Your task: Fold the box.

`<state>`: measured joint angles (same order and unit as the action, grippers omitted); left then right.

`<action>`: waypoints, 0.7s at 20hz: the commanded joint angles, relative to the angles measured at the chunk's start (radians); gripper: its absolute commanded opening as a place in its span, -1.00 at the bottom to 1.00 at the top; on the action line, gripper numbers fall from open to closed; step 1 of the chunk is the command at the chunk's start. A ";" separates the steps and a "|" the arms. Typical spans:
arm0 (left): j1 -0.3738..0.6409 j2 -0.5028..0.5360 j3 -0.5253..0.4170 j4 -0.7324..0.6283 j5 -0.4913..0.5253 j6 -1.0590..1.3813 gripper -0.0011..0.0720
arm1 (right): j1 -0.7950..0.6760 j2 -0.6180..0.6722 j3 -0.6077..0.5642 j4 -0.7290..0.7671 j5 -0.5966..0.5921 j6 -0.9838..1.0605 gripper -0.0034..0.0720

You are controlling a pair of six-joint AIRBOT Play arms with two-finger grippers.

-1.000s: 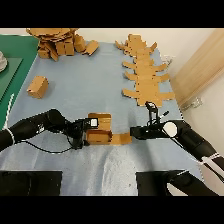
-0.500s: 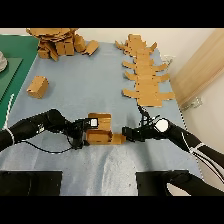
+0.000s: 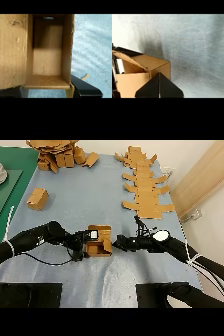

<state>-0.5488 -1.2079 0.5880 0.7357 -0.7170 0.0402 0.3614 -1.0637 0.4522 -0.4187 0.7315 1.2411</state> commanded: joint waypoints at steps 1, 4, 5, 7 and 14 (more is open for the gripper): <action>0.000 0.000 0.001 0.000 0.000 0.000 -0.36 | 0.004 -0.001 0.000 0.011 0.001 -0.036 -0.91; 0.000 0.000 0.001 0.000 0.000 0.000 -0.36 | 0.004 -0.001 0.000 -0.026 0.012 -0.034 0.38; 0.000 0.000 0.001 0.000 0.000 0.000 -0.36 | 0.005 -0.001 0.000 -0.026 0.013 -0.031 0.41; 0.000 0.000 0.001 0.000 0.000 0.000 -0.36 | 0.006 -0.001 0.001 -0.022 0.016 0.005 0.41; 0.000 0.000 0.001 0.000 0.000 0.000 -0.36 | 0.006 0.001 0.024 -0.118 0.024 0.122 0.29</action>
